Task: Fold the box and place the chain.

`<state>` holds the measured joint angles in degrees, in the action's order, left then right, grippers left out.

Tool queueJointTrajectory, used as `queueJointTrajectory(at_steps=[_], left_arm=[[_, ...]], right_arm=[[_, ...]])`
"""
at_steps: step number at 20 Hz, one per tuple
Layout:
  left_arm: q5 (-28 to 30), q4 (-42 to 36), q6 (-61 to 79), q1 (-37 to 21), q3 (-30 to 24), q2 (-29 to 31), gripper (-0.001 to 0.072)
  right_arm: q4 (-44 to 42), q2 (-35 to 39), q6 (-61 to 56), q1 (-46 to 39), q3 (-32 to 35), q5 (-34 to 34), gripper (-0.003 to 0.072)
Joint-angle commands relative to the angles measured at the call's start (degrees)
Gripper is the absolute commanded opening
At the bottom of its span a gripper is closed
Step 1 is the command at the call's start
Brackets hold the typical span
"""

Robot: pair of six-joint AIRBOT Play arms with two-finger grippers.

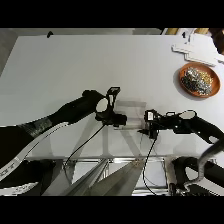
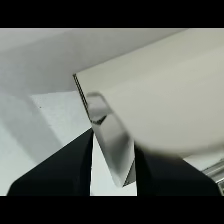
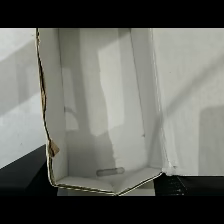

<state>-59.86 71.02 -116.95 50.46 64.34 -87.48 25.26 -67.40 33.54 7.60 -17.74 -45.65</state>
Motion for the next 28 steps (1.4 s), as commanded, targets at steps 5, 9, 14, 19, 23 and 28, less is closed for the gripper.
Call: queueJointTrajectory(at_steps=[5, 9, 14, 19, 23, 28], left_arm=[[-12.15, 9.68, -13.92, 2.67, 9.38, -6.1, 0.0278], [-9.18, 10.05, -20.04, 2.93, 9.84, -7.41, 0.0274], [-9.46, 11.98, -19.39, 4.26, 9.81, -9.14, 0.0273], [-11.28, 12.2, -17.57, 4.28, 9.81, -9.92, 0.027], [-10.23, 11.93, -17.62, 4.28, 9.81, -9.94, 0.0042], [-10.25, 11.93, -17.62, 4.28, 9.81, -9.94, 0.0002]], right_arm=[[-0.02, 0.02, -0.02, 0.02, 0.0, -0.02, 0.0411], [0.0, 0.02, -0.04, 0.02, 0.0, -0.02, 0.0411], [-0.02, 0.02, -0.02, 0.02, 0.0, -0.02, 0.0411], [-0.02, 0.02, -0.02, 0.02, 0.0, -0.02, 0.0411], [-0.02, 0.02, -0.02, 0.02, 0.0, -0.02, 0.0411], [-0.02, 0.02, -0.02, 0.02, 0.0, -0.02, 0.0411]])
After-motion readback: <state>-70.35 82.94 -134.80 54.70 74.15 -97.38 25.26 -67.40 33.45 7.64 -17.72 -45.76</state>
